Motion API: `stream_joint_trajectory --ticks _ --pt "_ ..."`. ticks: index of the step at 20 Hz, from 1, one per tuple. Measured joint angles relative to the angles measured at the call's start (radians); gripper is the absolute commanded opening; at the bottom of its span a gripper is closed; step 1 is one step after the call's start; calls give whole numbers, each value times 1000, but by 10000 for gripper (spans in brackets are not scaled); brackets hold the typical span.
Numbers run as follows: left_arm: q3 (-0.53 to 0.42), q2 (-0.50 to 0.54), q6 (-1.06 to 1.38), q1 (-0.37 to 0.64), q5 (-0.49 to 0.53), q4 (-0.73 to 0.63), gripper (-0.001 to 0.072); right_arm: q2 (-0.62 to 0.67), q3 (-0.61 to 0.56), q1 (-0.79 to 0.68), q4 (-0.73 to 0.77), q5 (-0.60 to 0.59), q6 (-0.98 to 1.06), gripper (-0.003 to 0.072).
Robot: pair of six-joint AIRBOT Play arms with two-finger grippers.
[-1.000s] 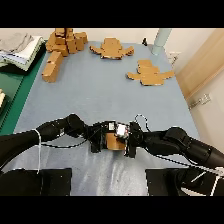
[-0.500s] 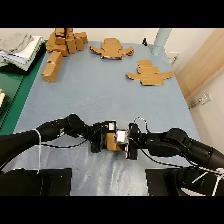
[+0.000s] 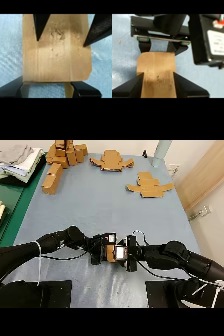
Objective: Fold the box.
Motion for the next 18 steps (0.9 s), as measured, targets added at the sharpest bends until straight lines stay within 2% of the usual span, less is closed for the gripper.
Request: stream_joint_trajectory --ticks 3,5,13,18 --pt "0 0 0 0 0 0 448 1 5 10 -17 21 -15 521" --pt "0 0 0 0 0 0 448 11 6 42 -84 24 38 522" --pt "0 0 0 0 0 0 448 -11 -3 250 -662 13 616 521" --pt "0 0 0 0 0 0 447 -64 -3 305 -826 9 785 521"
